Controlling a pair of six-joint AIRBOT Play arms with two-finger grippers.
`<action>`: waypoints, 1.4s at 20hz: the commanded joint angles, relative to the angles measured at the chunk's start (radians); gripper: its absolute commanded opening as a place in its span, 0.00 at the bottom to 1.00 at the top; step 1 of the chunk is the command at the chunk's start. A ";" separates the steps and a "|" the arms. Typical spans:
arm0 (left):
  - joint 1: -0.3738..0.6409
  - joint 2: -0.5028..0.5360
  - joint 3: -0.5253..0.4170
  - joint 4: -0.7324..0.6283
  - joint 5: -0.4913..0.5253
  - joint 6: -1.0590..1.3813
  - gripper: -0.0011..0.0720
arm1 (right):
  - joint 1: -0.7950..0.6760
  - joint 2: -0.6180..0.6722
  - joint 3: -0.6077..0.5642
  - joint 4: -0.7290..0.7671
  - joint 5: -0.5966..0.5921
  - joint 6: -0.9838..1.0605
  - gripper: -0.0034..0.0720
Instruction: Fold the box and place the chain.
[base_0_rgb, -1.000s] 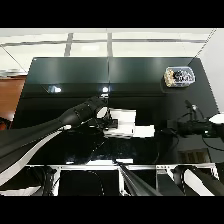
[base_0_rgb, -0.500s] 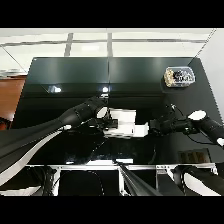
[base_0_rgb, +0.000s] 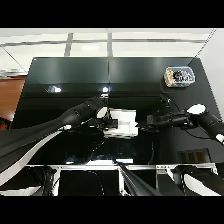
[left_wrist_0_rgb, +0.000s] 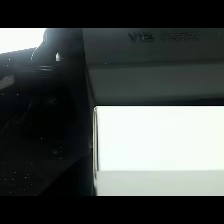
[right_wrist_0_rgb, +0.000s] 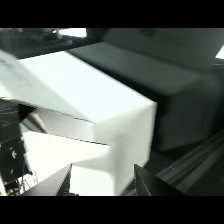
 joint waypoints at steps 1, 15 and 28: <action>0.001 0.000 0.001 0.000 0.001 0.000 0.06 | 0.084 -0.001 0.018 0.017 -0.058 0.005 0.64; 0.001 0.000 0.001 0.000 0.001 0.000 0.06 | 0.493 -0.034 0.252 -0.749 -0.222 0.790 0.49; 0.001 0.000 0.001 0.001 0.000 0.000 0.06 | 0.678 -0.180 0.405 -1.086 -0.060 1.251 0.49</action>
